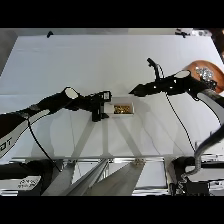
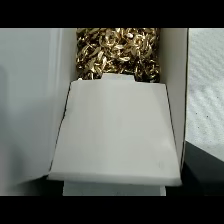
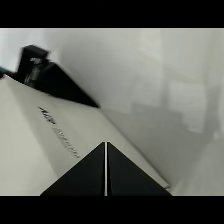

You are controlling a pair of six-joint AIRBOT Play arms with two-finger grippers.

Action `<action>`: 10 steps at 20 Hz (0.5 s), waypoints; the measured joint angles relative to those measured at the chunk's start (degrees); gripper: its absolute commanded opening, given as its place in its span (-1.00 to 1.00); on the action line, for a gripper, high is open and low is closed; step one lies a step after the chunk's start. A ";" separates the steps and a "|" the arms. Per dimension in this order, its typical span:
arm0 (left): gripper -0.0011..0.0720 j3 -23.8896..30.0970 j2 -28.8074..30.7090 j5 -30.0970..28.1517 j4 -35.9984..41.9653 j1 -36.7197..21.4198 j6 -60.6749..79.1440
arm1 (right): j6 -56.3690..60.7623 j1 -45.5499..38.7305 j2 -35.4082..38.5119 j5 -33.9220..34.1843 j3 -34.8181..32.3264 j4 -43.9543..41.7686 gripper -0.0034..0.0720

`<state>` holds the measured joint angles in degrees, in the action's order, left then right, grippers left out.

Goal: Fold the box and place the chain.

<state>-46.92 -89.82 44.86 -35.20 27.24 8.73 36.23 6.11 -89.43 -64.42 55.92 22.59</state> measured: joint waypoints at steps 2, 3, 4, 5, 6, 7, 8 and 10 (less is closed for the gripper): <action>0.42 0.00 0.00 -0.02 0.00 0.00 0.00 | -2.32 -0.02 0.31 -2.62 0.13 -1.44 -0.86; 0.42 0.00 0.00 -0.02 0.00 0.00 0.00 | -3.43 -0.02 0.61 -3.85 0.17 -1.81 -0.61; 0.42 0.00 0.00 -0.02 0.00 0.00 0.00 | -4.68 -0.02 1.01 -5.27 0.20 -1.95 -0.23; 0.42 0.00 0.00 0.00 0.00 0.00 0.00 | -5.70 -0.02 1.40 -6.84 0.24 -1.88 0.01; 0.42 0.00 0.00 0.00 0.00 0.00 0.02 | -6.32 -0.02 1.73 -8.04 0.24 -1.27 0.01; 0.42 0.00 0.00 -0.02 0.00 0.00 0.00 | -6.80 -0.02 1.95 -9.33 0.24 0.00 0.01; 0.42 0.00 0.00 0.00 0.00 0.00 0.00 | -7.26 -0.02 2.14 -10.38 0.24 1.53 0.01; 0.42 0.00 0.00 -0.02 0.00 0.00 0.02 | -7.80 0.11 2.36 -11.80 0.24 4.50 0.01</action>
